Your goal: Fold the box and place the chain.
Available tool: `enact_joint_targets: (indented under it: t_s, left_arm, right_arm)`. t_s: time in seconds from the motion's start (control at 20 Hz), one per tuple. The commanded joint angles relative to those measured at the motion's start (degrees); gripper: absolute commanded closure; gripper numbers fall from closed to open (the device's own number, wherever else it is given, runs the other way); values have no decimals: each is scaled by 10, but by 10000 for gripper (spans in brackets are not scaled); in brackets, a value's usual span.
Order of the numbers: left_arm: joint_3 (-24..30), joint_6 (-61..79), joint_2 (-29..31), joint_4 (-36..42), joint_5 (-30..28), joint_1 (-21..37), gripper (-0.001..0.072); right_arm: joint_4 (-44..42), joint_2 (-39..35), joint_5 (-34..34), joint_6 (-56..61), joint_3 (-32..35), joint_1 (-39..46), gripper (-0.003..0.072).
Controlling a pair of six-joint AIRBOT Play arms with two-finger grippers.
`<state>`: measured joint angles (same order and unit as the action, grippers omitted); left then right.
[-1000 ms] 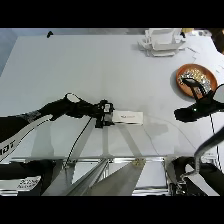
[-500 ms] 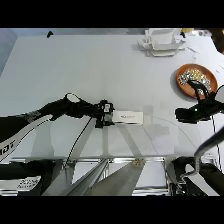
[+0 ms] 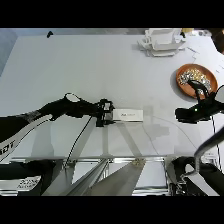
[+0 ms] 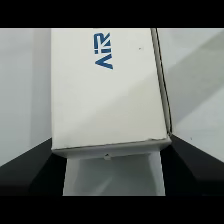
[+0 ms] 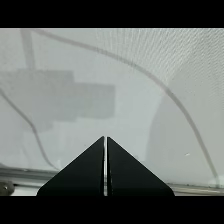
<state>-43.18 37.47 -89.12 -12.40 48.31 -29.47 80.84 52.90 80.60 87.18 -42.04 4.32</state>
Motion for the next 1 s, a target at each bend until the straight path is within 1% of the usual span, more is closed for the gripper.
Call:
enact_joint_targets:
  t_s: [0.0,0.1,0.2,0.35,0.45,0.6,0.75,0.85,0.95]
  left_arm:
    - [-1,-42,33,27,1,12,703]
    - [-1,-80,85,22,-15,35,703]
    - [-1,-121,145,20,-33,72,703]
    - [-1,-179,234,-6,-57,151,703]
    - [0,-235,273,-44,-64,215,703]
    - [0,-378,292,-129,-63,318,703]
    - [0,-599,292,-267,-63,410,703]
    - [0,-694,292,-359,-66,449,703]
    - [0,-744,289,-435,-70,475,703]
  right_arm:
    - [0,0,0,0,0,0,677]
    - [0,0,0,0,0,0,677]
    - [0,0,0,0,0,0,677]
    - [0,0,0,0,0,0,677]
    - [0,0,0,0,0,0,677]
    - [0,0,0,0,0,0,677]
    - [0,0,0,0,0,0,677]
    - [0,0,0,0,0,0,677]
    - [0,0,0,0,0,0,677]
